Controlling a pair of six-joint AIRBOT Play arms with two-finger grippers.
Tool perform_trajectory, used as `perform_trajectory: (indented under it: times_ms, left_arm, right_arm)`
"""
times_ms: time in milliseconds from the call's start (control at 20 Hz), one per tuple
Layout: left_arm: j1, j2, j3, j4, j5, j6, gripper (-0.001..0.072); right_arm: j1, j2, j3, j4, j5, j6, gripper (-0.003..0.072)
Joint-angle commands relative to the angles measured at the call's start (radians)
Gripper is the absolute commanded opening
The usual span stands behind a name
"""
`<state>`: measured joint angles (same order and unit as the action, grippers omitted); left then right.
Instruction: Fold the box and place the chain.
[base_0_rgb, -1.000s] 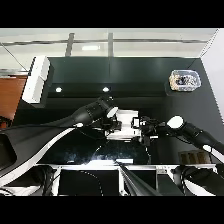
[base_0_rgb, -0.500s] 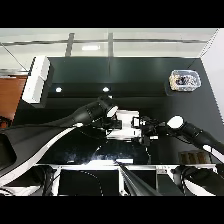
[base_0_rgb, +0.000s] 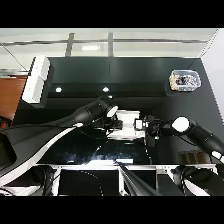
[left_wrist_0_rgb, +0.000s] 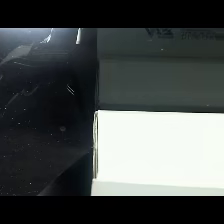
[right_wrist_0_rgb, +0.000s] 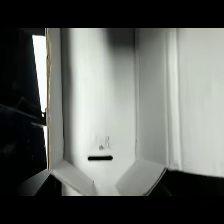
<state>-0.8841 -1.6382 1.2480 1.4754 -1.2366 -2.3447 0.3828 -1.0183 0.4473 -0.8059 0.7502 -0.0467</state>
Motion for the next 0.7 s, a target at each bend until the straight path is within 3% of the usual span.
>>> perform_trajectory:
  times_ms: [0,200,300,400,450,500,650]
  left_arm:
    - [0.001,0.001,0.000,0.001,-0.002,0.000,0.0029]
    - [0.001,0.001,0.000,0.000,-0.002,0.000,0.0029]
    - [0.001,0.000,0.000,0.000,-0.002,0.000,0.0029]
    - [0.001,0.000,0.000,0.000,-0.002,0.000,0.0029]
    - [0.001,0.000,0.000,0.000,-0.002,0.000,0.0029]
    - [0.001,0.000,0.000,0.000,-0.002,0.000,0.0029]
    - [0.001,0.000,0.000,0.000,-0.002,0.000,0.0029]
  right_arm:
    - [0.000,0.024,0.002,-0.107,-0.023,0.033,0.0643]
    - [0.000,0.023,0.002,-0.098,-0.029,0.032,0.0596]
    - [0.000,0.023,0.001,-0.060,-0.029,0.032,0.0418]
    - [0.000,0.023,0.001,-0.010,-0.028,0.032,0.0391]
    - [0.000,0.023,0.001,0.010,-0.024,0.034,0.0197]
    - [0.000,0.023,0.001,0.030,-0.017,0.034,0.0068]
    - [0.000,0.022,0.001,0.080,-0.001,0.038,0.0058]
